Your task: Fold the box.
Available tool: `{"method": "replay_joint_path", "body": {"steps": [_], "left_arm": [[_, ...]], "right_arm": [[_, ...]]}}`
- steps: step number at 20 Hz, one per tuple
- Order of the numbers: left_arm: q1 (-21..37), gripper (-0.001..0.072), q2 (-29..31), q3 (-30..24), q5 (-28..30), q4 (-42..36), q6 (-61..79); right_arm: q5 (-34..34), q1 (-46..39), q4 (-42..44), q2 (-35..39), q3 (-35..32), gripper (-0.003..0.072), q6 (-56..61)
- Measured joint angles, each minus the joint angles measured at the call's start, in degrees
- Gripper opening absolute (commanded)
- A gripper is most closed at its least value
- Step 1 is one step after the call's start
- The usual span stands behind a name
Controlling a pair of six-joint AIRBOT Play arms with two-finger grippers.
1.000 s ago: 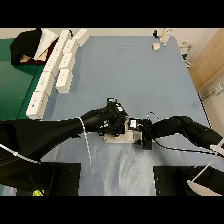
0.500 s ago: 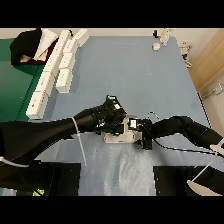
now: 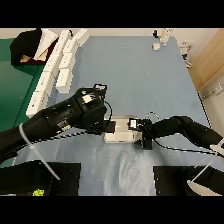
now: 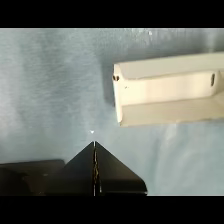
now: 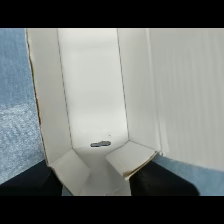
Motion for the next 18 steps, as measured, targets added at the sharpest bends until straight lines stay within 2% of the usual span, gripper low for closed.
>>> {"method": "replay_joint_path", "body": {"steps": [3,11,15,18], "left_arm": [[-0.8,0.0013,2.5,-0.1,-0.6,0.0,4.1],[-0.7,0.0012,4.4,-0.6,6.7,-0.6,24.5],[6.7,0.0011,8.5,-5.3,9.6,-2.6,39.8],[16.4,0.0015,14.3,-11.2,12.9,-10.7,57.2]], "right_arm": [[0.0,0.0,0.0,0.0,0.0,0.054,0.0],[0.0,0.0,0.0,0.0,0.0,0.054,0.0],[0.0,0.0,0.0,0.0,0.0,0.054,0.0],[0.0,0.0,0.0,0.0,0.0,0.0539,0.0]]}}
